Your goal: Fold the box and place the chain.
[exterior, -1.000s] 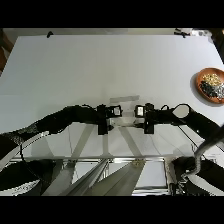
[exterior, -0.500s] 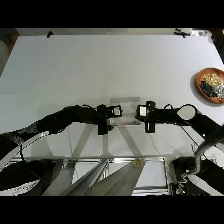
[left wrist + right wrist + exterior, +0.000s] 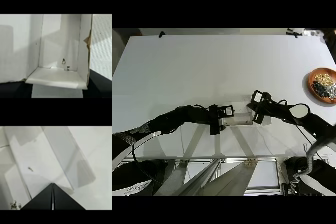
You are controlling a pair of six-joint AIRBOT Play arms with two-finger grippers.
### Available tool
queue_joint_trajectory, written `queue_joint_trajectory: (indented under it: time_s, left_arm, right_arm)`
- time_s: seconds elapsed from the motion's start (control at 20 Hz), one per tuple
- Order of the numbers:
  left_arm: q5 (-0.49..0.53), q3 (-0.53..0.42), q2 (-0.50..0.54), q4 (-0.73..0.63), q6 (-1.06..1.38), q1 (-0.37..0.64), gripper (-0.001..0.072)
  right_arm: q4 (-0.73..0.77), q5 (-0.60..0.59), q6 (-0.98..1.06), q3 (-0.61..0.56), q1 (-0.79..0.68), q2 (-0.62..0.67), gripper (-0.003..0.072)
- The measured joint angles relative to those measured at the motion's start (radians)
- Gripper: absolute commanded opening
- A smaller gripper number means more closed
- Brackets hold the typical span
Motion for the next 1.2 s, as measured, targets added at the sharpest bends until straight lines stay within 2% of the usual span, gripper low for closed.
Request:
queue_joint_trajectory:
  time_s: [0.15,0.35,0.55,0.7,0.85,1.0,1.2]
  left_arm:
    - [0.000,0.000,0.000,0.001,0.000,0.000,0.0083]
    - [0.000,0.000,0.000,0.001,0.001,0.000,0.0083]
    - [0.000,0.000,0.000,0.003,0.002,0.000,0.0083]
    - [0.000,0.000,0.000,0.002,0.002,0.000,0.0083]
    - [0.000,0.000,0.000,0.002,0.002,0.000,0.0083]
    - [0.000,0.000,0.000,0.002,0.002,0.000,0.0083]
    - [0.000,0.000,0.000,0.001,0.002,0.000,0.0083]
  right_arm:
    - [0.011,-0.034,0.043,0.000,0.000,-0.062,0.0015]
    - [0.014,-0.041,0.065,0.000,0.000,-0.075,0.0014]
    - [-0.009,-0.047,0.108,0.000,-0.002,0.036,0.0013]
    - [-0.100,-0.027,0.345,0.000,-0.047,0.163,0.0012]
    - [-0.246,0.067,0.718,0.000,-0.158,0.261,0.0010]
    - [-0.410,0.251,1.061,0.000,-0.330,0.306,0.0010]
    - [-0.531,0.505,1.247,0.000,-0.554,0.308,0.0013]
